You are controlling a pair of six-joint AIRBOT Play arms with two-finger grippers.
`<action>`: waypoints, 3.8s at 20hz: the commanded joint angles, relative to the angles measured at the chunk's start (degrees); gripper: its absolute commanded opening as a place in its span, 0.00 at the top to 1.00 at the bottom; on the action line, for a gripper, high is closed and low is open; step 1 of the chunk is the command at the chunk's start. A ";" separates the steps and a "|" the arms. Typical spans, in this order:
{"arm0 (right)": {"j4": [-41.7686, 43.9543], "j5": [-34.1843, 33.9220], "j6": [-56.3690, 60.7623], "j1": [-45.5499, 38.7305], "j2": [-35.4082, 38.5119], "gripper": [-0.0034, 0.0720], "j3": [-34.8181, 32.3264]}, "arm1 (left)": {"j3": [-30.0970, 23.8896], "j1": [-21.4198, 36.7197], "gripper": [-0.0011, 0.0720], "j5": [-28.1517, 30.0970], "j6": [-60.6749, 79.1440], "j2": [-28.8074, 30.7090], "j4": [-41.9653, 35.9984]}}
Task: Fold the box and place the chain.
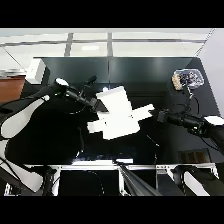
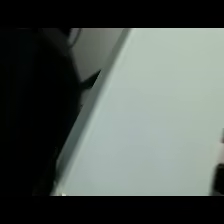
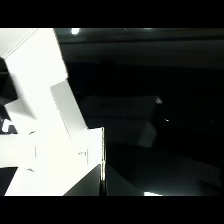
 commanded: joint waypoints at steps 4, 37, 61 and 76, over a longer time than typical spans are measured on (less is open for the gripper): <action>0.04 0.04 0.11 0.04 0.04 0.94 0.02 | 1.46 -0.17 0.53 -4.94 5.57 -1.27 2.36; -30.03 4.31 -13.77 8.94 -0.11 0.01 12.31 | -9.11 -13.16 0.95 25.92 34.07 18.91 17.66; -37.40 -0.50 -24.85 23.30 -3.32 0.01 5.05 | -8.83 -15.52 0.95 25.99 36.83 14.99 21.07; -30.93 -7.91 -27.36 31.52 -8.31 0.01 7.39 | -8.83 -15.52 0.95 26.08 36.83 14.99 20.81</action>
